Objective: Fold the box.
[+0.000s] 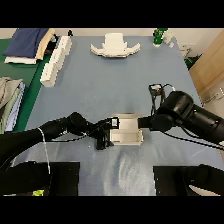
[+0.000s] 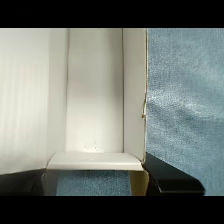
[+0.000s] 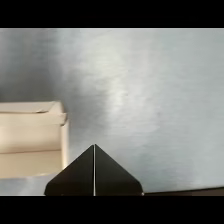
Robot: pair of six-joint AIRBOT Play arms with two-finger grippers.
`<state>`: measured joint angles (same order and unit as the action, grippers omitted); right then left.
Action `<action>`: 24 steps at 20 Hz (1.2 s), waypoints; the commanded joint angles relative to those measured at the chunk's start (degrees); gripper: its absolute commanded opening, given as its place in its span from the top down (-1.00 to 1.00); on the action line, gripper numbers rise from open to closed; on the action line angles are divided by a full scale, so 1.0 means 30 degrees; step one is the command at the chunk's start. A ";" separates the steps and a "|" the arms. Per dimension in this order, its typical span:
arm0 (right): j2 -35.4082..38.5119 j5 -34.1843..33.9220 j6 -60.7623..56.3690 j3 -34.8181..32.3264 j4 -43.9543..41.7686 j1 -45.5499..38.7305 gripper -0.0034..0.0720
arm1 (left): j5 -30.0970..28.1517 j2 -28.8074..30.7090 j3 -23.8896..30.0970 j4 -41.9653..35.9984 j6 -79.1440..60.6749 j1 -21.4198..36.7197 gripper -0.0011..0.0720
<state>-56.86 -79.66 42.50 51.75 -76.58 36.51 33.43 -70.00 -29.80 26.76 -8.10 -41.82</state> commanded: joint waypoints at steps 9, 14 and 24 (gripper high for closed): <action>-0.4124 0.4073 1.3435 -0.0131 -1.5497 -1.3398 0.91 | 0.0000 0.0000 -0.0007 0.0007 0.0000 0.0000 -0.17; -0.7883 0.2171 1.7435 0.0087 -2.1464 -1.4630 0.91 | 0.0000 0.0000 -0.0007 0.0007 0.0000 0.0007 -0.17; -0.8065 -0.4444 2.5361 0.1056 -2.3482 -1.2947 0.90 | -0.0007 0.0000 -0.0007 0.0007 0.0000 0.0007 -0.17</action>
<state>-82.06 -88.05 110.98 54.50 -146.56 -3.60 33.43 -69.97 -29.80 26.79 -8.10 -41.82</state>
